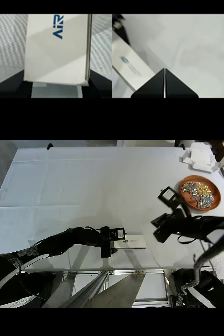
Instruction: Fold the box and place the chain.
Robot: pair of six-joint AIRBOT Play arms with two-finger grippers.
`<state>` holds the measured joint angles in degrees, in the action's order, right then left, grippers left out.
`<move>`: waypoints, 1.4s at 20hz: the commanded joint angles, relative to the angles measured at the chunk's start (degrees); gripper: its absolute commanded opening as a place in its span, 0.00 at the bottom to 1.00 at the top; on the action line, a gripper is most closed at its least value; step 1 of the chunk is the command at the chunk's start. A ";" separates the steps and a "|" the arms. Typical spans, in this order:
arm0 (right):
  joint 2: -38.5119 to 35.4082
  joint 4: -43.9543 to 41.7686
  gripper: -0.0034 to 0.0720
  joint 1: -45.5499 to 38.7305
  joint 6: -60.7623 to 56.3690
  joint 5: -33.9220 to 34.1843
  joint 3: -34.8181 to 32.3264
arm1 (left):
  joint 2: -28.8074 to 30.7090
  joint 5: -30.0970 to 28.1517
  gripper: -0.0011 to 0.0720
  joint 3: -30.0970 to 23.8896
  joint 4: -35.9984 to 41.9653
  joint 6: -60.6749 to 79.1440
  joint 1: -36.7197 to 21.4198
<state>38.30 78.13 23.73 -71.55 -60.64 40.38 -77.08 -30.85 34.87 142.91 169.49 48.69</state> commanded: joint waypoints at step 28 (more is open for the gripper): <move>14.62 4.55 0.07 -20.28 -27.58 -30.75 6.23 | 16.79 -1.14 0.02 -0.02 -22.38 -30.12 -16.94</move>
<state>52.90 82.74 3.46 -99.02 -91.57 46.63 -66.30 -31.48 34.79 130.85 152.09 39.00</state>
